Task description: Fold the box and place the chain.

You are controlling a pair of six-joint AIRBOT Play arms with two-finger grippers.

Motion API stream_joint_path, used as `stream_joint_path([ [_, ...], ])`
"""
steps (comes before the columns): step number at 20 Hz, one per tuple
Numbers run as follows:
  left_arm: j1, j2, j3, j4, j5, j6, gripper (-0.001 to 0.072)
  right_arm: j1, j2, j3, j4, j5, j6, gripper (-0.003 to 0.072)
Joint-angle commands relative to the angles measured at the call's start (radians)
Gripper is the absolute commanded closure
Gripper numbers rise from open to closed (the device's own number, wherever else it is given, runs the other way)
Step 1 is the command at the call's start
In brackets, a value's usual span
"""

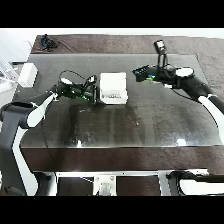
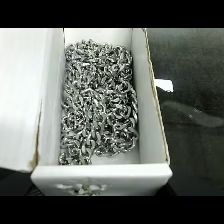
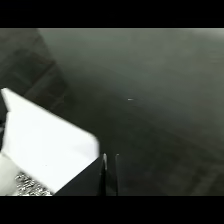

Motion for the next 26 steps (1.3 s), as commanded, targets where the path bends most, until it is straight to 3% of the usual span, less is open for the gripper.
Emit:
stream_joint_path([
  [1, 0.001, 0.000, 0.001, 0.001, -0.001, 0.000, 0.0232, -0.060, -0.050, 0.055, -0.005, 0.083, -0.044, 0.0655],
  [11, 0.001, 0.000, 0.001, 0.001, -0.001, 0.000, 0.0232, -0.057, -0.434, 0.410, -0.012, 0.477, -0.044, 0.0654],
  [18, 0.001, 0.000, 0.001, 0.001, -0.001, 0.000, 0.0232, -0.043, -0.441, 0.454, -0.012, 0.719, -0.097, 0.0674],
  [22, 0.001, 0.000, 0.001, 0.001, -0.001, 0.000, 0.0232, -0.035, -0.441, 0.491, -0.013, 0.777, -0.096, 0.0674],
  [23, 0.001, 0.000, 0.001, 0.000, -0.001, 0.000, 0.0232, -0.031, -0.441, 0.495, -0.015, 0.803, -0.096, 0.0656],
  [25, 0.001, 0.000, 0.001, 0.000, -0.001, 0.000, 0.0232, -0.011, -0.441, 0.499, -0.074, 0.845, -0.095, 0.0445],
  [26, 0.001, 0.000, 0.001, 0.001, -0.001, 0.000, 0.0232, 0.005, -0.441, 0.502, -0.135, 0.845, -0.096, 0.0437],
])
